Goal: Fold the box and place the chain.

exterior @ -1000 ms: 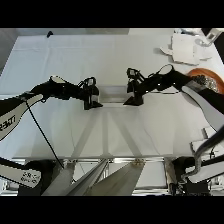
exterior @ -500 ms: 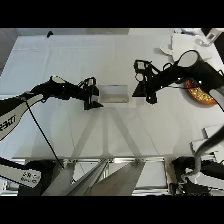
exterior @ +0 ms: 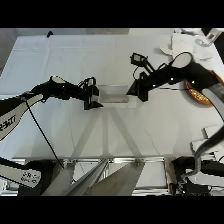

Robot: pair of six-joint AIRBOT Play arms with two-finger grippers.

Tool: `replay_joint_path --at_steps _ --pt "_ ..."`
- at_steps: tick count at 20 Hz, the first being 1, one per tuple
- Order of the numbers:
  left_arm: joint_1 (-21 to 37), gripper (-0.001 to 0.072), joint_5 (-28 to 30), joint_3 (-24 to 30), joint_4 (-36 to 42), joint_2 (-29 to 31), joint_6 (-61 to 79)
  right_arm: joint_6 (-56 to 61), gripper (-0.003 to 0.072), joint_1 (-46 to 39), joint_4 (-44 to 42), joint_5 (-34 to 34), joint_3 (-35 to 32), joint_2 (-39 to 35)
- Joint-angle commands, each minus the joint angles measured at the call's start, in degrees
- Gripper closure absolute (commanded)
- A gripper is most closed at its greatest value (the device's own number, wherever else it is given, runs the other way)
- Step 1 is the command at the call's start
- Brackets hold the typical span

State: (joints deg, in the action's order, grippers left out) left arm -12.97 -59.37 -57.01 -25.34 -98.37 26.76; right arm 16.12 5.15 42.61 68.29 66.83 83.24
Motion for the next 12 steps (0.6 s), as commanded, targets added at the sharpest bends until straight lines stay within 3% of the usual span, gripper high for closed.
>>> replay_joint_path --at_steps 1,4,6,8,12 --pt "0.0 0.0554 0.0 0.0 0.0 0.0 0.0 0.4 0.0680 3.2 -1.9 -12.4 0.1 5.0" --pt "0.0 0.0554 0.0 0.0 0.0 0.0 0.0 2.3 0.0679 5.1 -5.9 -30.4 0.1 8.7" --pt "0.0 0.0554 0.0 0.0 0.0 0.0 0.0 3.5 0.0679 5.6 -7.0 -38.5 0.1 10.4" --pt "0.0 0.0554 0.0 0.0 0.0 0.0 0.0 3.6 0.0679 5.5 -5.9 -40.0 0.1 12.0" --pt "0.0 0.0554 0.0 0.0 0.0 0.0 0.0 3.6 0.0679 5.6 -2.9 -36.4 0.1 14.8"
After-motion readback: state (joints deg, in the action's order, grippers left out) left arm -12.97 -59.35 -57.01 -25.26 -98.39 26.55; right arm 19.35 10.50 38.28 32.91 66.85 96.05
